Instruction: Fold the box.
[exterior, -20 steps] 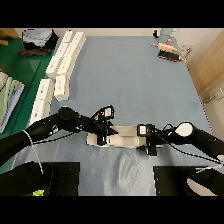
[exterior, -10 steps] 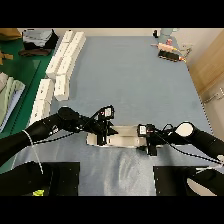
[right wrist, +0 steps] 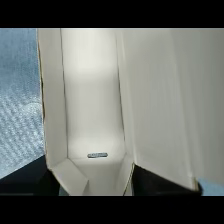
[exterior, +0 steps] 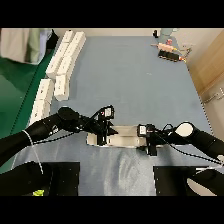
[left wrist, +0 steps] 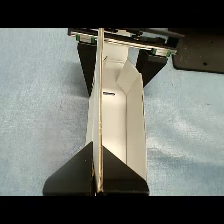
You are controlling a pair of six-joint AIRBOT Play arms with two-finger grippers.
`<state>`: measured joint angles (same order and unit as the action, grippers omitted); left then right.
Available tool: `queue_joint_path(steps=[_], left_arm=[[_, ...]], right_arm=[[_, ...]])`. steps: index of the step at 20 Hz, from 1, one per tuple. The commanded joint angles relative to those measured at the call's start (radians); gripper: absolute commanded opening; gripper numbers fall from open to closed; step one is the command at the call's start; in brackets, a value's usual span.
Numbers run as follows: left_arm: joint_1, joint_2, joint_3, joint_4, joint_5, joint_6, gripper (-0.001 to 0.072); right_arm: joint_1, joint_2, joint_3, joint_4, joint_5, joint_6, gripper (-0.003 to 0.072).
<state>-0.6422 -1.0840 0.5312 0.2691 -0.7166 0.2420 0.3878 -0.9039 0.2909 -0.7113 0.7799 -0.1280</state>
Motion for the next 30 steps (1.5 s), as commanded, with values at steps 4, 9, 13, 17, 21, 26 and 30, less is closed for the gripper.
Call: queue_joint_path(steps=[4, 9, 13, 17, 21, 26, 30], left_arm=[[0.000, 0.000, 0.000, 0.000, 0.000, 0.000, 0.0016], [0.000, 0.000, 0.000, -0.032, 0.002, 0.002, 0.0016], [0.000, 0.000, 0.000, -0.037, -0.002, 0.000, 0.0016], [0.001, 0.000, 0.000, -0.037, 0.011, 0.000, 0.0018], [0.002, 0.002, 0.000, -0.037, 0.010, -0.031, 0.0501], [0.021, 0.094, 0.000, 0.195, 0.011, -0.321, 0.0623], [0.097, 0.269, 0.000, 0.685, -0.206, -0.983, 0.0665]], right_arm=[[0.000, 0.001, 0.001, 0.001, -0.003, 0.004, 0.0511], [0.000, 0.001, 0.001, 0.001, -0.003, 0.004, 0.0511], [0.000, 0.001, 0.001, 0.001, -0.003, 0.003, 0.0511], [0.000, 0.001, 0.001, 0.001, -0.003, 0.004, 0.0511], [0.000, 0.001, 0.001, 0.001, -0.003, 0.004, 0.0511], [0.000, 0.001, 0.001, 0.001, -0.003, 0.004, 0.0511], [0.000, 0.001, 0.001, 0.001, -0.003, 0.004, 0.0511]])
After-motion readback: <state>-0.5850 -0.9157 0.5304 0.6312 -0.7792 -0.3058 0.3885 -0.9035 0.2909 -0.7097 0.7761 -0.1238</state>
